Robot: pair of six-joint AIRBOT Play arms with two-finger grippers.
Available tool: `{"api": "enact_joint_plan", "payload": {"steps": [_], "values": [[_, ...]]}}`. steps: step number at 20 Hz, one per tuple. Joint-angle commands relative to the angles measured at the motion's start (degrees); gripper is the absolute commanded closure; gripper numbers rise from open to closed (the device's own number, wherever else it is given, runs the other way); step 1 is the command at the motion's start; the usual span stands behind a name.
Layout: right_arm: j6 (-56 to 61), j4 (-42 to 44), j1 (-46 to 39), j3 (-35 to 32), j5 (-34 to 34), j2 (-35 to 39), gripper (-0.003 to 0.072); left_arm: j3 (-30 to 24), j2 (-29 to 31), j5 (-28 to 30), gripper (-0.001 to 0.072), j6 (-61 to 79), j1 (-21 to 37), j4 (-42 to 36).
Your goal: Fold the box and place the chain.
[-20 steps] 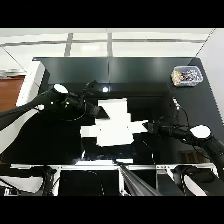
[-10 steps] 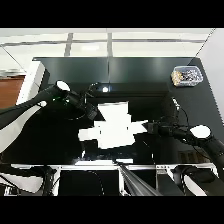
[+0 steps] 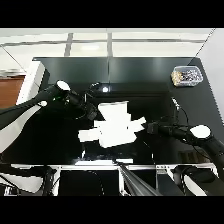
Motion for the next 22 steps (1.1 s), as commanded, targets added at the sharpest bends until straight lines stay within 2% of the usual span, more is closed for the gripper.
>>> {"api": "enact_joint_plan", "payload": {"steps": [1, 4, 6, 8, 10, 13, 15, 18, 22], "values": [[-0.02, -7.89, -0.70, 3.08, 3.02, 0.02, 0.0051, 0.00, 0.85, -0.09, 0.0688, -0.02, -0.72, -0.11], [-0.02, -24.55, -3.76, 10.82, 9.66, 0.02, 0.0051, -1.62, 3.85, 1.27, 0.0690, -0.09, -2.58, -0.13], [-0.04, -32.15, -5.42, 15.52, 11.63, 0.02, 0.0051, -5.35, 7.89, 5.20, 0.0689, 0.90, -3.96, -0.11], [-0.39, -36.81, -5.92, 17.97, 10.73, 0.02, 0.0051, -10.32, 13.09, 11.69, 0.0689, 3.26, -4.48, -0.20], [-5.05, -37.94, -5.88, 18.18, 8.68, 0.02, 0.0051, -13.53, 16.98, 16.39, 0.0687, 8.15, -4.48, -0.37], [-13.53, -37.92, -5.70, 18.18, 8.11, 0.02, 0.0052, -13.86, 17.57, 16.20, 0.0686, 26.69, -5.55, -0.02], [-18.23, -37.90, -5.70, 18.18, 8.11, 0.02, 0.0051, -13.86, 17.55, 20.92, 0.0686, 34.60, -7.06, 0.17], [-19.37, -36.92, -5.70, 18.16, 8.20, -0.02, 0.0052, -13.84, 16.28, 28.33, 0.0685, 34.75, -9.03, 0.13], [-20.46, -31.34, -5.44, 18.03, 10.32, -0.11, 0.0050, -13.86, 13.03, 27.76, 0.0684, 34.69, -10.64, 0.07]]}}
